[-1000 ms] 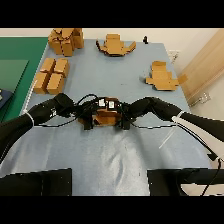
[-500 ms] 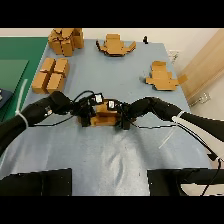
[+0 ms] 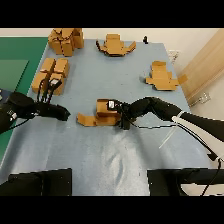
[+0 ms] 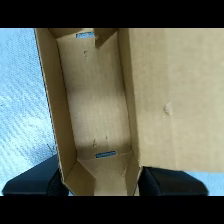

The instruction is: Fold the box.

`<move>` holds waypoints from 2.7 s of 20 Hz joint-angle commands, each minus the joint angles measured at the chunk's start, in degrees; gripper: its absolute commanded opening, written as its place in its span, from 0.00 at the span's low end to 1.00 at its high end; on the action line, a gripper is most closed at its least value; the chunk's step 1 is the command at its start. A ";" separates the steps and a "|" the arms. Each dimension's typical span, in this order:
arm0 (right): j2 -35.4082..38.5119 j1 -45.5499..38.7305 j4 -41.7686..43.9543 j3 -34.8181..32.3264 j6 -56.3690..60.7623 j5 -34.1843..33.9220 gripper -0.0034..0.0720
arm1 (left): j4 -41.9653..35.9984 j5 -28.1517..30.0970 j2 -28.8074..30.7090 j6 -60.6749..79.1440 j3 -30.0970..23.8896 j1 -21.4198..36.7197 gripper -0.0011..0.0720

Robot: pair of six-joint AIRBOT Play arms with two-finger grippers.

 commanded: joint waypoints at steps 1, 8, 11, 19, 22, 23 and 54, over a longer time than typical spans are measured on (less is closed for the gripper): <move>0.00 0.02 0.04 0.00 0.02 -0.02 0.26 | -3.91 -2.58 -4.98 -7.50 -1.49 0.09 0.04; 0.00 0.02 0.07 0.00 0.04 0.00 0.26 | -17.38 -1.97 -12.74 -2.97 -1.14 -7.85 0.04; 0.00 0.02 0.07 0.00 0.02 0.00 0.26 | -20.87 -4.35 -13.49 -0.50 -1.14 -7.41 0.04; 0.00 0.02 0.04 0.00 0.04 -0.17 0.26 | -35.60 -6.62 -13.70 15.52 -1.09 -5.77 0.14; 0.00 0.04 0.04 0.00 0.04 -0.17 0.26 | -36.09 -6.47 -15.04 16.26 -1.07 -6.12 0.32; 0.00 0.02 0.04 0.00 0.04 -0.17 0.26 | -36.92 -6.47 -15.72 16.33 -1.07 -6.10 0.36; -0.07 0.04 0.13 0.00 0.04 -0.13 0.26 | 18.10 3.74 -18.23 -61.00 20.52 -29.97 0.75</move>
